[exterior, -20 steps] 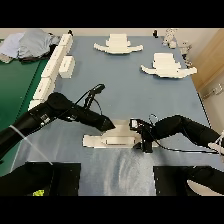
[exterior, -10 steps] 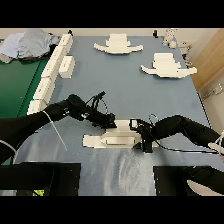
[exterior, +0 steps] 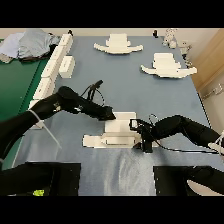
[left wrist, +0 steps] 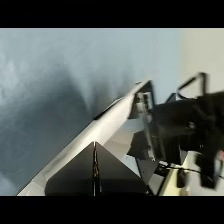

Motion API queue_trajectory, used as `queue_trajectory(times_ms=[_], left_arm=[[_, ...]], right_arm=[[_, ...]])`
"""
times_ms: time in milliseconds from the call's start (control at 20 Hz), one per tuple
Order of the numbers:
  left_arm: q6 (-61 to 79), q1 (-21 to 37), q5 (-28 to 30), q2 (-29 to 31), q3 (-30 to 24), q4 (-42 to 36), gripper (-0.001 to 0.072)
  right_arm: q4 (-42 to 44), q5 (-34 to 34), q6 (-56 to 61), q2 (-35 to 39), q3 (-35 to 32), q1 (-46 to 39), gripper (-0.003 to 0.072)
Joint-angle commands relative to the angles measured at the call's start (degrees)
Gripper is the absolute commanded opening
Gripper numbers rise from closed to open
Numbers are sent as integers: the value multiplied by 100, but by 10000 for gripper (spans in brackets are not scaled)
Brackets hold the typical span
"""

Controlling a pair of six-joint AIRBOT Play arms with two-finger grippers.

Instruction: Fold the box.

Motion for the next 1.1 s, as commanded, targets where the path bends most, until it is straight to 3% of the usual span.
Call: queue_trajectory(times_ms=[0, 200, 400, 550, 600, 650, 800, 1050], left_arm=[[372, 66, -232, 1104, 70, 645, 13], [369, -291, -310, 2422, -363, 1985, 13], [654, -520, -315, 3279, -1064, 2638, 13], [2778, -350, -328, 3560, -1589, 2503, 19], [3644, -258, -289, 3560, -1781, 2389, 292], [4172, -188, -46, 3517, -2000, 2181, 697], [5053, -177, 612, 3202, -2452, 1451, 694], [5862, -177, 837, 2367, -2494, 1342, 693]], right_arm=[[2, 2, 2, -2, -2, 7, 484], [2, 2, 2, -2, -2, 7, 484], [2, 2, 2, -2, -2, 7, 484], [0, 4, 2, -2, -2, 7, 484], [0, 2, 2, -2, -2, 7, 484], [2, 2, 2, -2, -2, 7, 484], [0, 4, 2, -2, -2, 7, 484], [2, 4, 2, -2, -2, 7, 484]])
